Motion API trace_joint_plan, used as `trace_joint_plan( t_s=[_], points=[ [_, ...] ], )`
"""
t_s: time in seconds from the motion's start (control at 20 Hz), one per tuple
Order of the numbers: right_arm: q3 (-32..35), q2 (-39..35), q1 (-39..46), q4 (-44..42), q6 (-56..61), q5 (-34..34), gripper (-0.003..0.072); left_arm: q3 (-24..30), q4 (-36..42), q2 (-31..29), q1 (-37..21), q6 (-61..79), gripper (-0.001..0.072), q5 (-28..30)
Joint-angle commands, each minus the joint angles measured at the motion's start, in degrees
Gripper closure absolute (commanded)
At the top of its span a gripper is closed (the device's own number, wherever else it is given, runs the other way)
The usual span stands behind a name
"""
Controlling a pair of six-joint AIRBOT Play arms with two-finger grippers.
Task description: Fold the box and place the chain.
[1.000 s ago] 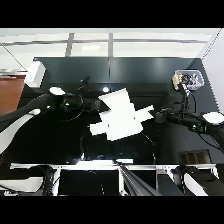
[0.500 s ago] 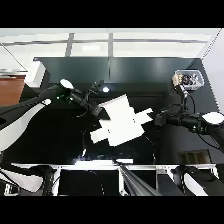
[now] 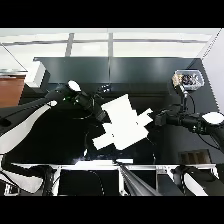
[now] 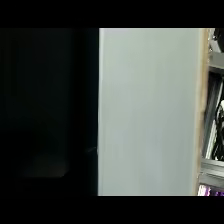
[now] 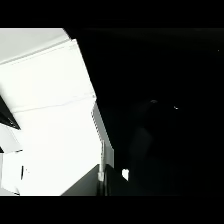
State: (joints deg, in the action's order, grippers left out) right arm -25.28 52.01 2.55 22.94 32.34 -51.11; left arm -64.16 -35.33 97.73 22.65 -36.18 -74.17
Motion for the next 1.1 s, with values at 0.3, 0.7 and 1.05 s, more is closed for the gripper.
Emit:
trace_joint_plan(
  t_s=[0.3,0.7,1.05],
  points=[
    [-11.56,-0.07,3.91,19.61,2.25,-4.81,-0.0004,-0.74,-18.88,-10.34,0.57,0.02,0.0687,0.96],
    [-17.2,-0.07,4.0,25.16,2.14,0.31,-0.0004,-0.68,-23.58,-13.51,3.87,4.72,0.0688,6.86],
    [-17.2,-0.07,4.0,23.67,2.6,-0.72,-0.0004,-0.07,-24.72,-14.19,7.21,2.78,0.069,10.21]
  ],
)
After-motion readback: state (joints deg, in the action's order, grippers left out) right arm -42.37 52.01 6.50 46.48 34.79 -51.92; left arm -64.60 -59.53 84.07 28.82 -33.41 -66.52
